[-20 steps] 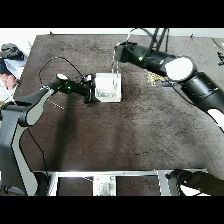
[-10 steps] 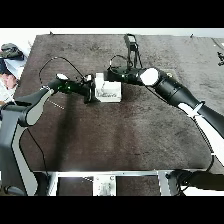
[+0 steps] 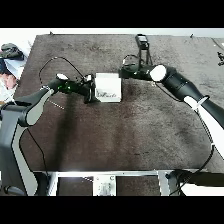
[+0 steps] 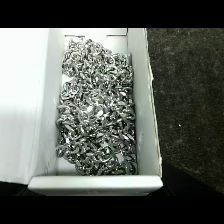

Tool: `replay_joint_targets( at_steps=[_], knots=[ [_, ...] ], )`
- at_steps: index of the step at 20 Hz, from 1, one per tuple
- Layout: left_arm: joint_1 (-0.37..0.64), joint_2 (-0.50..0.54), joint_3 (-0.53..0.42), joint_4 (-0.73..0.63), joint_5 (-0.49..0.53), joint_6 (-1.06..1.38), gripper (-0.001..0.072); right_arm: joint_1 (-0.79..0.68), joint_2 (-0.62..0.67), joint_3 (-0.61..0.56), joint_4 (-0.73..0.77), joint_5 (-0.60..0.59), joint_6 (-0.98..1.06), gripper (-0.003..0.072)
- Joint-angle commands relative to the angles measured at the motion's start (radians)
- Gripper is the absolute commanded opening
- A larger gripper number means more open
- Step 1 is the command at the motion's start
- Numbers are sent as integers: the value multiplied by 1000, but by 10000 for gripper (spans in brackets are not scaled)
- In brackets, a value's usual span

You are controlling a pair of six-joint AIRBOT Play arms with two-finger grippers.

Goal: Fold the box and place the chain.

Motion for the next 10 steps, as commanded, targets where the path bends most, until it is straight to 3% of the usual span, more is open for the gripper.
replay_joint_targets(
  at_steps=[1, 6, 10],
  knots=[
    [0, 0, 0, 0, 0, 0, 345, -125, -29, 40, 47, 81, -146, 100],
    [0, 0, 0, 0, 0, 0, 345, -294, -222, 215, 544, 330, -649, 99],
    [0, 0, 0, 0, 0, 0, 345, -325, -412, 375, 671, 479, -742, 99]
  ],
)
